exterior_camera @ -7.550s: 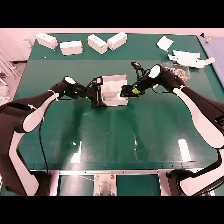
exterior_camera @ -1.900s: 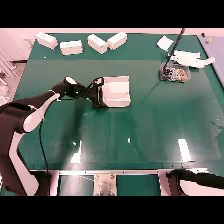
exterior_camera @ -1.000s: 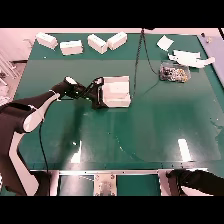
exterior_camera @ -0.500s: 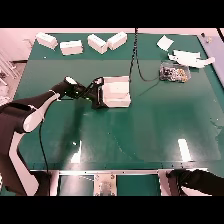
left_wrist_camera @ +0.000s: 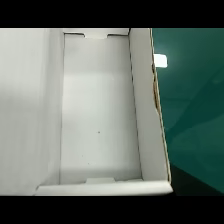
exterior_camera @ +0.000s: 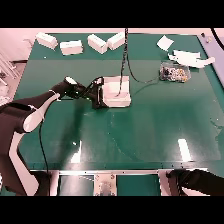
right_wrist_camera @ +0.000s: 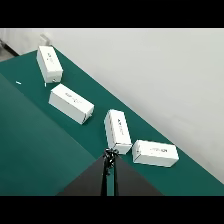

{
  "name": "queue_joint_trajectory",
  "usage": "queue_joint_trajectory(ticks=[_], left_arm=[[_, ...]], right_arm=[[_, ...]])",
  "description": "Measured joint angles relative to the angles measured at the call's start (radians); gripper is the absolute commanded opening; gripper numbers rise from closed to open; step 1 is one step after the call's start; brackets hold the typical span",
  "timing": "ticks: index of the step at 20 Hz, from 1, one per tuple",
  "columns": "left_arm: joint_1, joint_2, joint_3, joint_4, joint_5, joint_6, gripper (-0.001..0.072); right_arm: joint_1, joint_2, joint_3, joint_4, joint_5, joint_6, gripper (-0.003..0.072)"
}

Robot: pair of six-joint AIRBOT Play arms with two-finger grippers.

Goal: Fold the box and place the chain.

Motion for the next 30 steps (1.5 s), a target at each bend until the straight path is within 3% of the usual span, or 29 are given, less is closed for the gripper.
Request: queue_joint_trajectory(ticks=[8, 14, 19, 20, 21, 22, 30], left_arm=[[0.0, 0.0, 0.0, 0.0, 0.0, 0.0, 0.0469], [0.0, 0.0, 0.0, 0.0, -0.003, 0.0, 0.0469], [0.0, 0.0, 0.0, 0.0, -0.006, 0.0, 0.0469], [0.0, 0.0, 0.0, 0.0, -0.007, 0.0, 0.0469], [0.0, 0.0, 0.0, 0.0, -0.007, 0.0, 0.0468], [0.0, 0.0, 0.0, 0.0, -0.008, 0.0, 0.0469], [0.0, 0.0, 0.0, 0.0, -0.008, 0.0, 0.0469]], right_arm=[[0.004, -0.024, -0.073, 0.005, 0.086, 0.022, 0.0012], [0.004, -0.028, -0.275, 0.008, 0.096, 0.091, 0.0011], [-0.013, -0.028, -0.5, 0.009, 0.008, 0.187, 0.0014], [-0.024, -0.028, -0.551, 0.01, -0.022, 0.207, 0.0105], [-0.036, -0.028, -0.595, 0.013, -0.051, 0.223, 0.0364], [-0.049, -0.028, -0.634, 0.014, -0.076, 0.236, 0.0509], [-0.247, -0.024, -0.753, 0.023, -0.141, 0.303, 0.051]])
